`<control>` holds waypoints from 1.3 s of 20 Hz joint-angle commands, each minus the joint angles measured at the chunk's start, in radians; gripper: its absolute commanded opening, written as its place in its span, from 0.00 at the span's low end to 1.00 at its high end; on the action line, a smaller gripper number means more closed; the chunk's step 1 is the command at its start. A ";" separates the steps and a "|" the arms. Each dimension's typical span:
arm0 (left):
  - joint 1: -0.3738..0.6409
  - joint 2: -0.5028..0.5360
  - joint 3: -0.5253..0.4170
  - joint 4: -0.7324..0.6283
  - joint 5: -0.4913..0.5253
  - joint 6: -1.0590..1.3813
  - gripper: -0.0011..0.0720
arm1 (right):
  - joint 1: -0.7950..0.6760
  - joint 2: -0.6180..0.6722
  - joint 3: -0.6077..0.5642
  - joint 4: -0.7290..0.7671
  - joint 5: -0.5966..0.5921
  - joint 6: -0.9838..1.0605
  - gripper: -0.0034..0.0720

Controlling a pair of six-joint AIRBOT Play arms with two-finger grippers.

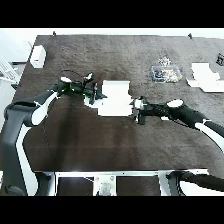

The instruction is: Fold the box and place the chain.

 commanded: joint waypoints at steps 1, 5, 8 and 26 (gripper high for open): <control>0.000 0.000 0.000 0.000 0.000 0.000 0.05 | 0.031 -0.031 0.000 -0.019 -0.008 -0.043 0.96; 0.000 0.000 0.000 0.000 0.000 0.000 0.05 | 0.040 -0.058 0.000 -0.017 -0.017 -0.052 0.96; 0.000 0.000 0.000 0.000 0.000 0.000 0.05 | 0.040 -0.060 0.000 0.008 -0.080 -0.052 0.96; 0.000 0.000 0.000 0.000 0.000 0.000 0.05 | 0.039 -0.045 0.042 0.194 -0.164 -0.089 0.96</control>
